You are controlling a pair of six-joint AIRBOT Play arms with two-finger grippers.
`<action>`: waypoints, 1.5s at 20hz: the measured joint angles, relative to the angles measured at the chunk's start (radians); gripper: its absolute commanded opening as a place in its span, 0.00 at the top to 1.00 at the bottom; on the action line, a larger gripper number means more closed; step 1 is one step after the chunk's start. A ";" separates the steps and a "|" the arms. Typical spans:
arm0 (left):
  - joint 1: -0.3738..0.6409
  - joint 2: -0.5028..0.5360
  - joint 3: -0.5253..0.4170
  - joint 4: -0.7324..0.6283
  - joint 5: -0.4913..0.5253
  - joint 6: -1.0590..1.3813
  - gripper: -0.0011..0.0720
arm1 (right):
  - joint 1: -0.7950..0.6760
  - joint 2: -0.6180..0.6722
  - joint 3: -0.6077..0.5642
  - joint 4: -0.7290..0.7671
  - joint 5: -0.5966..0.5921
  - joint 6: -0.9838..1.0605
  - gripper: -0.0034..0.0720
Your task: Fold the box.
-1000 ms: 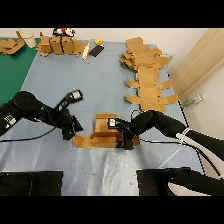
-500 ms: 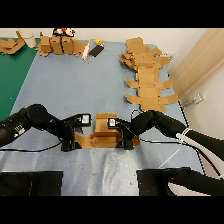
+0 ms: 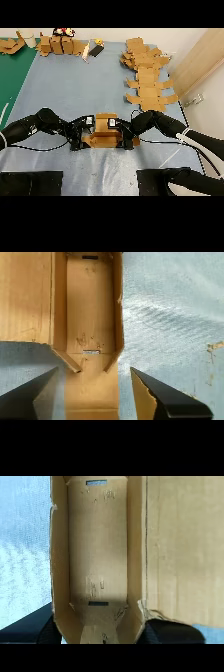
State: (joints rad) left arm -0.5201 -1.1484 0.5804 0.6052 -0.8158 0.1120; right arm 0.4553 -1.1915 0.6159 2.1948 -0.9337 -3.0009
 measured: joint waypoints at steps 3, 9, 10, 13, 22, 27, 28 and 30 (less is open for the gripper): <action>-0.013 -0.018 -0.002 -0.017 0.034 0.018 0.44 | 0.000 0.000 0.000 0.000 0.000 0.000 0.24; -0.034 -0.027 -0.002 -0.057 0.076 0.027 0.82 | 0.000 0.000 0.000 -0.001 0.000 0.000 0.24; -0.036 -0.028 -0.002 -0.061 0.079 0.028 0.82 | 0.000 0.000 0.000 -0.001 0.000 0.000 0.24; -0.040 -0.028 -0.002 -0.069 0.077 0.030 0.82 | 0.000 0.000 0.000 -0.001 0.000 0.000 0.24; -0.083 -0.047 -0.002 -0.132 0.095 0.054 0.62 | 0.000 0.000 0.000 -0.001 -0.001 -0.001 0.24; -0.089 -0.056 -0.002 -0.143 0.101 0.062 0.26 | 0.000 0.000 0.000 -0.001 0.000 0.000 0.24; -0.090 -0.057 -0.002 -0.145 0.103 0.064 0.26 | 0.000 0.000 0.000 -0.001 0.000 0.000 0.24; -0.091 -0.059 -0.002 -0.146 0.105 0.064 0.26 | 0.000 0.000 0.000 -0.001 0.000 0.000 0.24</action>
State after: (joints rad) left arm -0.6113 -1.2072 0.5789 0.4587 -0.7113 0.1757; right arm 0.4549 -1.1912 0.6159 2.1937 -0.9340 -3.0013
